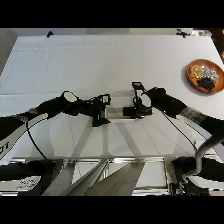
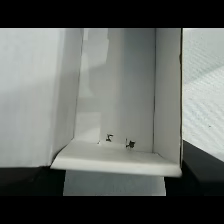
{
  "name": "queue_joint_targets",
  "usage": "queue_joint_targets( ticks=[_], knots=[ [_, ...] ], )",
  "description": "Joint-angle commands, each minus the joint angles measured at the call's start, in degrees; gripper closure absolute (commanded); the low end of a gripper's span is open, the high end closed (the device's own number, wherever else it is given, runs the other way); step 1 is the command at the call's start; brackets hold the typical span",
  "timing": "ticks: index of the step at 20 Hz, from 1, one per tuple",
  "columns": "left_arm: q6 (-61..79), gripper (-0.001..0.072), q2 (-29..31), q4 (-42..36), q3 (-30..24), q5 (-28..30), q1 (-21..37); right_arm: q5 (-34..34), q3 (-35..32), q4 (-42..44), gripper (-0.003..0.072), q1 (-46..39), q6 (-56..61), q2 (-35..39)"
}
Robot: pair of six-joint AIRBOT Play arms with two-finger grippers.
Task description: Fold the box and place the chain.
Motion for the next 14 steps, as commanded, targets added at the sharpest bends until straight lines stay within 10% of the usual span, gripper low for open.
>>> queue_joint_targets(
  ticks=[1,6,8,9,12,14],
  knots=[
    [0.0,0.0456,0.0,0.0,0.0,0.1,0.0,1.5,-0.1,-0.7,0.0679,0.1,0.7,-0.5],
    [0.0,0.0456,0.0,0.0,0.0,0.0,0.0,1.5,-0.1,-1.2,0.0648,0.1,0.4,-0.5],
    [0.0,0.0456,0.0,0.0,0.0,0.1,0.0,1.5,-0.1,-1.0,0.0395,0.1,0.4,-0.1],
    [0.0,0.0456,0.0,0.0,0.0,0.0,0.0,1.5,-0.1,-1.1,0.0392,0.1,0.4,0.2],
    [0.0,0.0456,0.0,0.0,0.0,0.0,0.0,1.8,-0.1,-1.6,0.0659,0.1,0.4,0.7],
    [0.0,0.0456,0.0,0.0,0.0,0.1,0.0,2.1,-0.1,-1.9,0.0678,0.1,0.4,0.7]
  ],
)
